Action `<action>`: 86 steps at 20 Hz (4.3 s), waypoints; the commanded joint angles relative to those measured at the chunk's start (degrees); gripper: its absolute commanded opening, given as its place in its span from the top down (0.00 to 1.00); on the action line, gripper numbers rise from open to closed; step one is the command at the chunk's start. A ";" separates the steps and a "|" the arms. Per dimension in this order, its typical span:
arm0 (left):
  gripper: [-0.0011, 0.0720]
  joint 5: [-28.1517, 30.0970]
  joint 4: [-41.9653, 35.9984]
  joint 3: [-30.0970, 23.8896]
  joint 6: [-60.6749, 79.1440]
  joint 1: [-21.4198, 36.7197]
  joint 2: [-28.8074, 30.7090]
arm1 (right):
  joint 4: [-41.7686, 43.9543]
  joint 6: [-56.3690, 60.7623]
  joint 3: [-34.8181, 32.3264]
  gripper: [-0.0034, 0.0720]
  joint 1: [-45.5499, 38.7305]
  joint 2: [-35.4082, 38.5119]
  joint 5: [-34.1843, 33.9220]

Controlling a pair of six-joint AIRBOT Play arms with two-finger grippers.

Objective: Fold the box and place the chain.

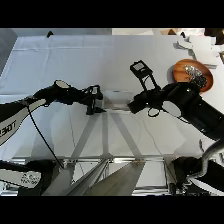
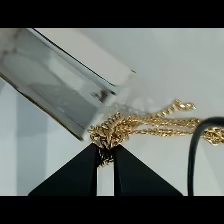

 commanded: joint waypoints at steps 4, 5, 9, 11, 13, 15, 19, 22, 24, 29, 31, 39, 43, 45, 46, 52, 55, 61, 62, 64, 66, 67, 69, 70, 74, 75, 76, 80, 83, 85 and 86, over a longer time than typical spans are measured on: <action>0.55 0.02 0.00 0.00 0.02 -0.02 0.02 | 0.59 6.36 0.00 0.95 4.81 -2.01 -6.88; 0.55 0.00 0.00 0.00 0.02 -0.02 0.02 | 0.81 7.74 0.00 0.95 4.87 -2.84 -8.07; 0.55 0.02 0.00 0.00 0.02 -0.02 0.02 | 4.39 9.88 0.28 0.95 4.87 -4.70 -15.23; 0.55 0.00 0.00 0.00 0.02 -0.02 0.02 | 6.32 10.25 0.72 0.95 4.87 -5.95 -17.51; 0.55 0.00 0.00 0.00 0.02 -0.02 0.02 | 6.82 10.25 0.90 0.95 4.87 -7.61 -18.71; 0.55 0.00 0.00 0.00 0.02 -0.02 0.02 | 6.80 10.25 0.92 0.95 4.87 -9.31 -18.88; 0.55 0.00 0.00 0.00 0.02 -0.02 0.02 | 7.28 10.25 0.94 0.95 4.87 -13.35 -19.30; 0.55 0.00 0.00 0.00 0.02 -0.02 0.02 | 7.17 10.23 0.94 0.94 4.87 -15.76 -19.30; 0.55 0.00 0.00 0.00 0.02 -0.02 0.02 | 6.34 10.23 0.94 0.94 4.87 -16.44 -19.28; 0.55 0.00 0.00 0.00 0.02 -0.02 0.02 | 5.55 10.23 0.94 0.87 4.87 -17.38 -19.17; 0.55 0.00 0.00 0.00 0.02 -0.02 0.02 | 5.55 10.19 0.94 0.65 4.85 -17.27 -18.80; 0.55 0.00 0.00 0.00 0.02 -0.02 0.02 | 2.75 -2.34 0.94 0.65 4.85 -5.66 -8.87; 0.55 0.00 0.00 0.00 0.02 -0.02 0.02 | -7.19 -13.25 0.94 0.63 4.17 2.71 -1.01; 0.55 0.00 -0.02 0.00 0.02 -0.02 0.02 | -5.57 -22.43 0.94 0.63 0.28 5.40 0.57; 0.55 0.02 0.02 0.00 0.02 -0.02 0.02 | -3.39 -27.89 0.94 0.63 -2.54 6.10 1.07; 0.55 0.00 0.00 0.00 0.02 -0.02 0.02 | 18.53 -60.83 0.90 0.47 -21.94 2.84 1.66; 0.55 0.00 0.00 0.00 0.02 -0.02 0.02 | 24.09 -72.78 0.90 0.47 -26.95 -3.08 1.68; 0.55 0.00 0.00 0.00 0.02 -0.02 0.02 | 24.15 -90.53 0.90 0.33 -28.04 -14.99 2.03; 0.55 0.00 0.00 0.00 0.02 -0.02 0.02 | 24.13 -93.20 0.90 0.33 -28.04 -16.74 2.03; 0.55 0.00 0.00 0.00 0.02 -0.02 0.02 | 24.11 -98.49 0.90 0.33 -28.04 -20.20 1.86; 0.55 0.00 0.00 0.00 0.02 -0.02 0.02 | 24.11 -101.29 0.90 0.33 -28.04 -22.40 0.39; 0.55 0.00 0.00 0.00 0.02 -0.02 0.02 | 24.11 -101.24 0.90 0.33 -28.04 -23.23 -0.83; 0.55 0.00 0.00 0.00 0.02 -0.02 0.02 | 24.11 -101.24 0.90 0.33 -28.04 -24.79 -2.25; 0.55 0.00 0.00 0.00 0.02 -0.02 0.02 | 24.06 -101.24 0.90 0.33 -28.04 -25.55 -2.82; 0.55 0.00 0.00 0.00 0.02 -0.02 0.02 | 23.91 -100.94 0.90 0.35 -28.04 -27.76 -3.91; 0.55 0.00 0.00 0.00 0.02 -0.02 0.02 | 23.74 -100.80 0.90 0.36 -28.04 -27.93 -3.76; 0.55 0.00 0.00 0.00 0.02 -0.02 0.02 | 23.69 -100.76 0.90 0.57 -28.04 -27.89 -3.26; 0.55 0.00 0.00 0.00 0.02 -0.02 0.02 | 23.67 -100.32 0.90 0.94 -28.02 -27.67 -1.57; 0.55 0.00 0.00 0.00 0.02 -0.02 0.02 | 23.76 -99.60 0.90 0.94 -27.74 -25.70 -0.46; 0.55 0.00 0.00 0.00 0.02 -0.02 0.02 | 23.76 -95.91 0.90 0.94 -27.17 -23.04 -0.50; 0.55 0.00 0.00 0.00 0.02 -0.02 0.02 | 23.82 -93.98 0.90 0.94 -26.84 -21.44 -0.42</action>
